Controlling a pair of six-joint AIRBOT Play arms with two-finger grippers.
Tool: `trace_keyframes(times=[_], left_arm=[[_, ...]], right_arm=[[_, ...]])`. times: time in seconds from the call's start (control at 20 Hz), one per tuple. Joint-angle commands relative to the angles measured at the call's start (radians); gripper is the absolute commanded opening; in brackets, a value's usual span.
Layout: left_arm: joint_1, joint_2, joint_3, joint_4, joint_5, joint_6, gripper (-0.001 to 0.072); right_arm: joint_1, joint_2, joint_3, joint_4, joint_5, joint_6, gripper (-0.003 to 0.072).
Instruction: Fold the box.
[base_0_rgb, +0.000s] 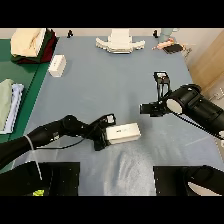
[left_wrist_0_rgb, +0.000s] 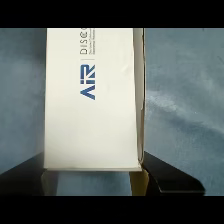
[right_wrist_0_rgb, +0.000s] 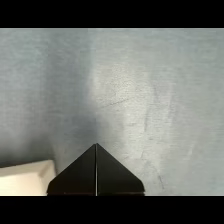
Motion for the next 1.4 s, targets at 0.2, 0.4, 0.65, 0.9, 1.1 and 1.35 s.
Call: trace_keyframes(times=[0.2, 0.4, 0.65, 0.9, 1.1, 1.35], left_arm=[[0.507, 0.271, 0.006, 0.637, -0.045, -0.854, 0.0424], [0.88, 0.205, 0.037, 0.654, 0.119, -0.895, 0.0424], [0.985, -0.094, 0.26, 0.654, 0.189, -0.882, 0.0424], [0.947, -0.381, 0.518, 0.626, 0.189, -0.882, 0.0424], [0.91, -0.514, 0.659, 0.616, 0.146, -0.883, 0.0424], [0.903, -0.622, 0.759, 0.6, 0.134, -0.883, 0.0424]], right_arm=[[-0.018, -0.008, 0.005, -0.047, -0.045, 0.061, 0.0002], [-0.018, -0.008, 0.005, -0.046, -0.078, 0.061, 0.0002], [-0.018, -0.008, 0.005, -0.047, -0.108, 0.061, 0.0002], [-0.018, -0.008, 0.005, -0.047, -0.154, 0.062, 0.0002], [-0.018, -0.009, 0.005, -0.048, -0.185, 0.062, 0.0002], [-0.018, -0.01, 0.005, -0.055, -0.189, 0.062, 0.0002]])
